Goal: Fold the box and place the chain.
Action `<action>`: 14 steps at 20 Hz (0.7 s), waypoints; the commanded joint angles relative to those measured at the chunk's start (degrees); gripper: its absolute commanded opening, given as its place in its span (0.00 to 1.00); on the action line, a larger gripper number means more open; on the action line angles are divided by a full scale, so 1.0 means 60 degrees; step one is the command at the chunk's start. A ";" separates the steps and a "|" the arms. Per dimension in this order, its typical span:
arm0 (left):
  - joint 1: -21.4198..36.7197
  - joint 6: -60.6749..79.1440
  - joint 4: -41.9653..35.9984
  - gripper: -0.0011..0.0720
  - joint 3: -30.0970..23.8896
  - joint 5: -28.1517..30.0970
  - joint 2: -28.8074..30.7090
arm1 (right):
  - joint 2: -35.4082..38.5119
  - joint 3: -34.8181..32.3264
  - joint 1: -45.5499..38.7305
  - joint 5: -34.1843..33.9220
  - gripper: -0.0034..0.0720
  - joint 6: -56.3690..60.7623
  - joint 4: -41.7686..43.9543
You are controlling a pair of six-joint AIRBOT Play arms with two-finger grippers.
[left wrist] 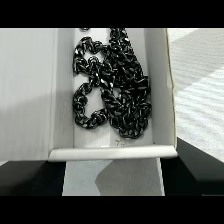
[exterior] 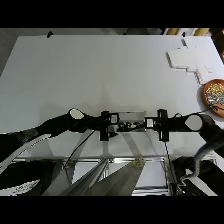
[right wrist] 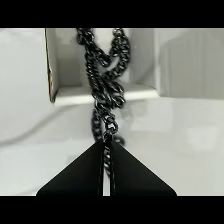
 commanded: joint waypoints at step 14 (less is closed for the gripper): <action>0.0000 0.0004 0.0004 0.49 -0.0004 0.0000 0.0004 | 0.2127 -0.0375 0.0011 0.0379 0.07 0.0652 0.6320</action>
